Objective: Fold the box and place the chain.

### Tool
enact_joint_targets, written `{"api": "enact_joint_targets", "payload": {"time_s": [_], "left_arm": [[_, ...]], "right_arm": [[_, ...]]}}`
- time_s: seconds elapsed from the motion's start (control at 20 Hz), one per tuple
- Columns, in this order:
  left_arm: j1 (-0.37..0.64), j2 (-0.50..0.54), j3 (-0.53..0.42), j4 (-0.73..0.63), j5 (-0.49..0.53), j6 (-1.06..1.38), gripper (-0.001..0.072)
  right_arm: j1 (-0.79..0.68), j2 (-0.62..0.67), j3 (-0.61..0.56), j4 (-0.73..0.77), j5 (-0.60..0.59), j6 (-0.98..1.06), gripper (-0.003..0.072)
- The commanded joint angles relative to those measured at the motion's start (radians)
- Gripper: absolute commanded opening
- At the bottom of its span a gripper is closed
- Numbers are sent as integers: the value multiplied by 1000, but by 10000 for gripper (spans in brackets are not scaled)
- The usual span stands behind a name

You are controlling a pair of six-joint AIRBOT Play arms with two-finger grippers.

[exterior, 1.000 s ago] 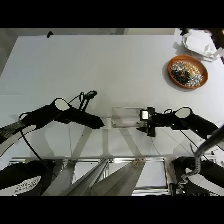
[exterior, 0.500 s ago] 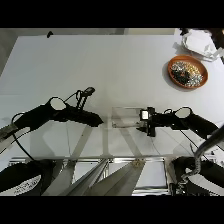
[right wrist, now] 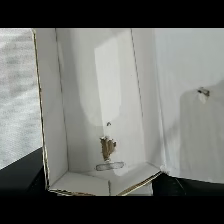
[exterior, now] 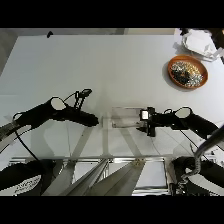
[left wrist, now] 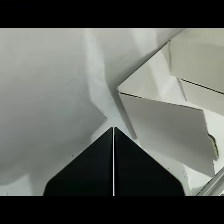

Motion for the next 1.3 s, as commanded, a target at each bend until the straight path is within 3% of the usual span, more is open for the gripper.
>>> {"api": "enact_joint_targets", "payload": {"time_s": [0.0, 0.4, 0.45, 0.5, 0.6, 1.25], "left_arm": [[-21, -24, 0, -38, 38, 1, 1], [-51, -22, 0, -143, 22, 95, 18], [-51, -15, 0, -159, 22, 121, 58], [-51, -6, 0, -166, 25, 130, 152], [-51, 12, 0, -174, 30, 136, 216], [-64, 80, 0, -235, -2, 135, 215]], "right_arm": [[0, 1, 0, 0, 0, 0, 316], [0, 1, 0, 0, 0, 0, 316], [0, 1, 0, 0, 0, 0, 316], [0, 1, 0, 0, 0, 0, 316], [0, 1, 0, 0, 0, 0, 316], [0, 1, 0, 0, 1, 0, 316]]}}
